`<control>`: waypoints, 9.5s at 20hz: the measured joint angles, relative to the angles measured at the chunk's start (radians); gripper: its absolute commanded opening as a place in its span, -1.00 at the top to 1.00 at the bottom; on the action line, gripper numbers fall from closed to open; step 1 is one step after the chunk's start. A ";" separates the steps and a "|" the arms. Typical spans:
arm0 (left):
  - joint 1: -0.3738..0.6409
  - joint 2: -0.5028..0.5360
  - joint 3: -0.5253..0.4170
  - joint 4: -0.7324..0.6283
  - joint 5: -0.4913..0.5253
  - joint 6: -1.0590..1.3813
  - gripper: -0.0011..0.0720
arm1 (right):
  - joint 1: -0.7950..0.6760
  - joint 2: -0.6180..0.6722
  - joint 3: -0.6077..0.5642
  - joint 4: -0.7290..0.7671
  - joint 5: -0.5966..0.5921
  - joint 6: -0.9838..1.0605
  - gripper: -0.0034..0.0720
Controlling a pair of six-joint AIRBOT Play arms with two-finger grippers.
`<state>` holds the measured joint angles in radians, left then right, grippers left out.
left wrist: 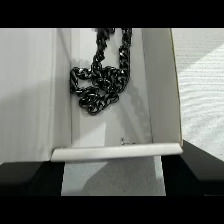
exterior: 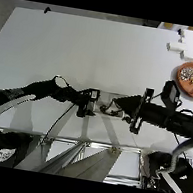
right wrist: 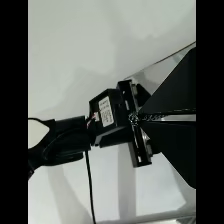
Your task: Fold the box and place the chain.
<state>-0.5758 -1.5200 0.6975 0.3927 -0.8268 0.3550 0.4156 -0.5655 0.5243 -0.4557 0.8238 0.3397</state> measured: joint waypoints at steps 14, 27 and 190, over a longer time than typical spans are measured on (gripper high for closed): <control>0.000 0.000 0.000 0.000 0.000 0.000 0.88 | 0.126 -0.280 0.031 -0.247 -0.143 0.026 0.40; 0.000 0.000 0.000 0.000 0.000 0.000 0.88 | -0.247 -0.241 -0.009 -0.588 0.150 -0.064 0.47; 0.000 0.000 0.000 0.000 0.000 0.000 0.88 | 0.115 -0.235 -0.035 -0.061 -0.125 -0.505 0.85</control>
<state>-0.5758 -1.5200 0.6975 0.3927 -0.8268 0.3550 0.5308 -0.8005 0.4889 -0.5167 0.6987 -0.1658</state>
